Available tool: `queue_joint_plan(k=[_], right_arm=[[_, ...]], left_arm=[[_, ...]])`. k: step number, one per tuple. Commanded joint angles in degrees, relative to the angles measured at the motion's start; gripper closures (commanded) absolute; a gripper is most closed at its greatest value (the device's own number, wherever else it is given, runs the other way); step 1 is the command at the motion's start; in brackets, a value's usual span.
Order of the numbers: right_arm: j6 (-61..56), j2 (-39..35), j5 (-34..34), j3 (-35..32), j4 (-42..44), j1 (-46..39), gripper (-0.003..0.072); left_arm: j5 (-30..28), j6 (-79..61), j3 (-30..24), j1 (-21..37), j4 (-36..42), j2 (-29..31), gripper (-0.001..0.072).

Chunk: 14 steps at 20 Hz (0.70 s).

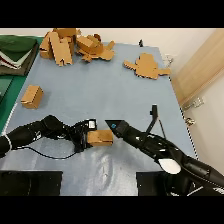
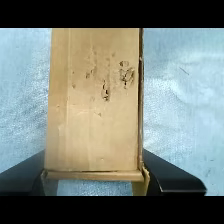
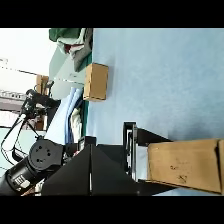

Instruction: Fold the box.

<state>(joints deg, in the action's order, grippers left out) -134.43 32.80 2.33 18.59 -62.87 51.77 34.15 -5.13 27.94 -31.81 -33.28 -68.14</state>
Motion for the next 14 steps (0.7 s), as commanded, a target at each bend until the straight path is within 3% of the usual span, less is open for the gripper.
queue_joint_plan(k=[1, 4, 7, 9, 12, 14], right_arm=[[0.98, -5.55, -7.15, 0.02, -2.62, -5.35, 0.0683], [0.98, -6.8, -10.84, 0.02, -4.61, -8.26, 0.0683], [0.98, -6.8, -13.09, 0.02, -6.56, -10.27, 0.0683], [0.96, -6.78, -13.46, 0.02, -9.09, -10.45, 0.0683], [0.96, -6.73, -13.49, 0.02, -11.96, -10.45, 0.0683], [0.98, -6.71, -13.49, 0.02, -12.46, -10.45, 0.0683]], left_arm=[[-1.38, 8.72, 0.92, 0.11, -0.04, 0.31, 0.029], [-1.07, 20.65, 2.29, 0.13, -4.42, 3.1, 0.0291], [-0.26, 43.91, 5.44, 2.03, -19.54, 7.91, 0.0291], [3.13, 60.33, 8.46, 5.55, -28.28, 11.43, 0.029], [11.43, 69.42, 15.28, 13.33, -41.46, 13.64, 0.0289], [13.79, 73.16, 20.52, 19.85, -48.02, 12.9, 0.0289]])
